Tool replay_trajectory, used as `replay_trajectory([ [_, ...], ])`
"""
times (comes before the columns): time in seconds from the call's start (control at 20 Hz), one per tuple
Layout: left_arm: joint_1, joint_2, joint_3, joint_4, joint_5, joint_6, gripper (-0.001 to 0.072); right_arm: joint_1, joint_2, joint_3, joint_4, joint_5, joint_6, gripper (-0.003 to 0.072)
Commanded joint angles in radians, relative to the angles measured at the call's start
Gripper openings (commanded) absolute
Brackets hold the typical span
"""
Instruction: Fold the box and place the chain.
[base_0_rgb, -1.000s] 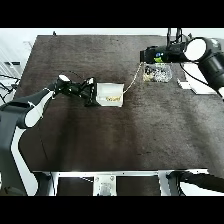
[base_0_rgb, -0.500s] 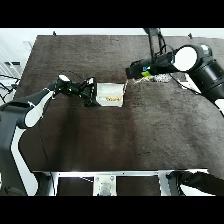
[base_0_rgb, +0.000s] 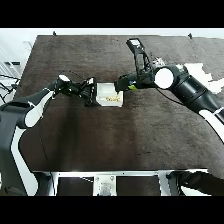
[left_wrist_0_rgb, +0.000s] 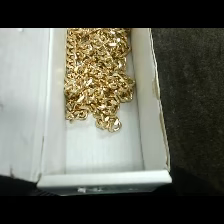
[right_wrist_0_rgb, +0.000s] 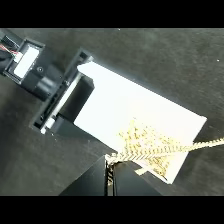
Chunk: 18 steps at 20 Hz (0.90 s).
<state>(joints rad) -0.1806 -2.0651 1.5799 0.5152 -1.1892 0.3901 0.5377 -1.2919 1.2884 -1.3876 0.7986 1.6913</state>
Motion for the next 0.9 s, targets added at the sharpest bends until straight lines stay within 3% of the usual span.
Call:
replay_trajectory([
  [0.0,0.001,0.001,0.0,0.0,0.0,0.0,0.0469,0.02,-0.002,-0.05,0.012,-0.104,0.034,0.0011],
  [0.5,0.001,0.001,0.0,0.0,0.0,0.0,0.0469,0.034,-0.19,-0.064,0.045,-0.249,0.037,0.0017],
  [0.55,0.001,0.001,0.0,0.0,0.0,0.0,0.0468,0.032,-0.195,-0.064,0.043,-0.249,0.037,0.0184],
  [0.6,0.001,0.001,0.0,0.0,0.0,0.0,0.0469,0.032,-0.19,-0.064,0.04,-0.248,0.026,0.04],
  [0.65,0.001,0.001,0.0,0.0,0.001,0.0,0.0469,0.032,-0.178,-0.064,0.038,-0.244,-0.018,0.0478],
  [0.85,0.001,0.001,0.0,0.0,0.0,0.0,0.0469,-0.011,-0.084,-0.064,-0.112,-0.174,-0.041,0.0477],
])
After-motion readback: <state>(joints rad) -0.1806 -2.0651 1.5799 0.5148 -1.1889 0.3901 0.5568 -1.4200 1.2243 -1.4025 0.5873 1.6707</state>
